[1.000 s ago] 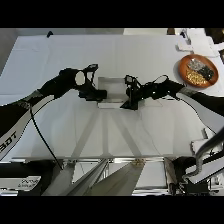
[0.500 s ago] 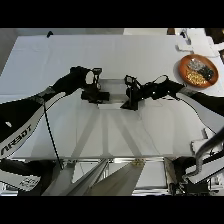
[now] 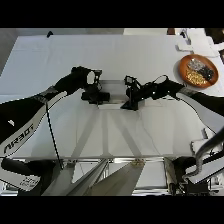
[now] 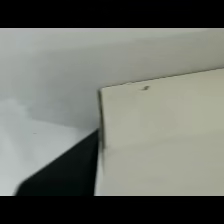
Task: Fold the box and place the chain.
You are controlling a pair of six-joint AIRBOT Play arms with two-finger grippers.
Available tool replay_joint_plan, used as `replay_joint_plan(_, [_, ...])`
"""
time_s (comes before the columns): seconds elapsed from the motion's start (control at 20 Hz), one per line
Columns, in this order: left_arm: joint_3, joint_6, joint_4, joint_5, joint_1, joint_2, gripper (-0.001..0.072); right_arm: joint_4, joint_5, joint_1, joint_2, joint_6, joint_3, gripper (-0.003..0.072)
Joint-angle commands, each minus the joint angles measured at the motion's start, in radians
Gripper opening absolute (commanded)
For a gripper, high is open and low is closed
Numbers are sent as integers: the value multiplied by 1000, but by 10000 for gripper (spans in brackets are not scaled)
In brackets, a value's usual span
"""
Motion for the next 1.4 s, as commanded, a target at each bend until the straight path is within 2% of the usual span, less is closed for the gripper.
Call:
replay_joint_plan(0.0, [1,-5,3,-18,1,13,324,6,3,0,0,6,1,497])
replay_joint_plan(0.3, [0,29,3,-34,21,119,357,6,3,0,0,6,1,497])
replay_joint_plan(0.55, [0,50,3,-88,94,237,357,6,3,0,0,6,1,497])
replay_joint_plan(0.7, [0,210,3,-107,155,301,356,6,4,0,0,6,1,497])
replay_joint_plan(0.9, [-4,543,-48,-80,255,341,355,6,3,0,0,6,1,497])
replay_joint_plan(1.05, [-77,985,-312,-51,354,338,357,6,3,0,0,6,1,497])
replay_joint_plan(1.2, [-188,1588,-508,-30,437,338,518,6,3,0,0,6,1,497])
replay_joint_plan(1.25, [-217,1724,-548,-10,455,335,518,6,3,0,0,6,1,497])
replay_joint_plan(1.35, [-246,1963,-630,-22,484,296,582,6,3,0,0,6,1,497])
